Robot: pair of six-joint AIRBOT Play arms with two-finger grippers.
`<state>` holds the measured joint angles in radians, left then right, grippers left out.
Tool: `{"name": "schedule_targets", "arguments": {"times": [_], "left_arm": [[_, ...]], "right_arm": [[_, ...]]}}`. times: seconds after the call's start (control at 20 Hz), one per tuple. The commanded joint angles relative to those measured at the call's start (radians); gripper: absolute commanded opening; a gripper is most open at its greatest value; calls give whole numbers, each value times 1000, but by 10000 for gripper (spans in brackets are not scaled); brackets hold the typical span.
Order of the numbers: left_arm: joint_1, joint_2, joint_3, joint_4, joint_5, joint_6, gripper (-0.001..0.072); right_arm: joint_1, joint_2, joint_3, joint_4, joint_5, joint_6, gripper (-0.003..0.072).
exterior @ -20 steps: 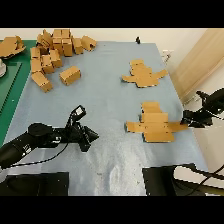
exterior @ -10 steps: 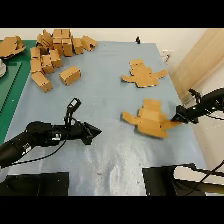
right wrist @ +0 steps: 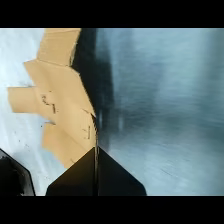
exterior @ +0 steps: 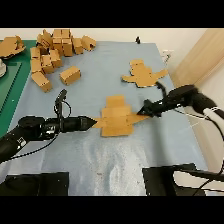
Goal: Fold the box.
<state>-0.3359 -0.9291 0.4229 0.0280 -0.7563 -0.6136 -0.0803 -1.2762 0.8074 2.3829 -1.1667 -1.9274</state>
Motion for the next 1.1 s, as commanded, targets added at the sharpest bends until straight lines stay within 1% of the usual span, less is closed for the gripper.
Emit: {"name": "schedule_targets", "arguments": {"times": [0.0,0.05,0.1,0.15,0.3,0.35,0.4,0.45,0.55,0.65,0.7,0.75,0.8,0.9,1.05], "left_arm": [[26,0,2,2,-52,-101,133],[26,0,2,2,-57,-125,133],[26,0,2,2,-59,-149,132],[26,0,2,2,-61,-166,132],[26,0,2,2,-72,-192,132],[26,0,2,2,-75,-200,133],[26,0,2,2,-75,-200,133],[26,0,2,2,-73,-200,132],[27,0,2,2,-61,-199,133],[58,-10,2,3,-75,-204,134],[88,-23,2,15,-99,-214,234],[124,-40,2,35,-127,-225,497],[159,-58,2,62,-154,-240,526],[234,-93,2,128,-194,-240,527],[340,-139,3,218,-187,-216,528]], "right_arm": [[146,0,-122,33,153,43,5],[159,-1,-154,31,174,43,10],[163,-2,-180,30,182,42,143],[163,-2,-194,29,180,27,247],[164,0,-198,30,140,4,245],[164,0,-198,31,131,-4,222],[164,0,-198,34,125,-21,141],[164,0,-198,42,118,-50,14],[164,0,-198,66,114,-94,5],[164,17,-198,90,108,-151,4],[164,34,-198,99,102,-169,4],[173,56,-198,101,93,-182,4],[193,88,-205,101,90,-191,4],[253,154,-235,98,93,-195,4],[342,237,-295,68,116,-193,4]]}}
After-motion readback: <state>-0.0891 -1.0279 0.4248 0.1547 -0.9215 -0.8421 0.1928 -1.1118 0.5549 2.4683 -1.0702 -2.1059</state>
